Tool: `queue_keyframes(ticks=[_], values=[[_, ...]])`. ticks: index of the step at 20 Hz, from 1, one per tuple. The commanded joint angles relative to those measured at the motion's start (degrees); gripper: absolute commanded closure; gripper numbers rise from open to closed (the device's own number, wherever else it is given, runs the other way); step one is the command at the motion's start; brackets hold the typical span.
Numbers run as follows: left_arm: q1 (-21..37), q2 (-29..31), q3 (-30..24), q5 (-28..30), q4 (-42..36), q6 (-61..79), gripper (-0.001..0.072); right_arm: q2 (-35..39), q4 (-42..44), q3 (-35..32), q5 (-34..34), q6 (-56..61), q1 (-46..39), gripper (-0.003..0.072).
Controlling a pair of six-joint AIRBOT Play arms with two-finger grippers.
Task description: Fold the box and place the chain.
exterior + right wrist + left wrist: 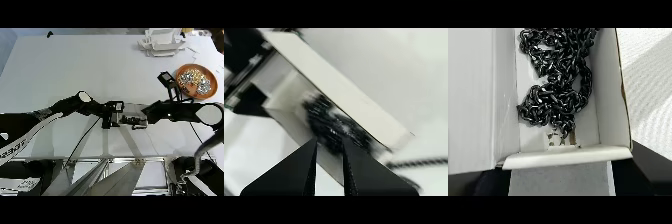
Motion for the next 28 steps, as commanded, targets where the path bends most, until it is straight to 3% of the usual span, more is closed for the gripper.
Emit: queue_keyframes(ticks=[1, 5, 10, 12, 19, 28], values=[[0.04, 0.00, 0.00, 0.02, 0.00, 0.00, 0.0679, 2.36, -13.92, -1.03, 7.63, 5.44, -4.79, 0.0523], [0.04, 0.00, 0.00, 0.00, 0.00, 0.00, 0.0679, 2.34, -14.86, -7.37, 3.10, -1.36, -5.25, 0.0524], [0.04, 0.02, 0.00, 0.00, 0.00, 0.00, 0.0679, 2.16, -14.82, -11.17, -1.81, -35.74, -5.25, 0.0524], [0.04, 0.00, 0.00, 0.00, 0.02, 0.00, 0.0679, 0.68, -14.10, -11.19, -2.16, -44.35, -5.25, 0.0524], [0.04, 0.00, 0.00, 0.00, 0.02, 0.00, 0.0679, -10.12, -8.44, -11.19, -6.75, -57.70, -5.25, 0.0524], [0.04, 0.00, 0.00, 0.00, 0.00, 0.00, 0.0679, -14.21, -8.15, -11.19, -9.70, -58.14, -5.22, 0.0524]])
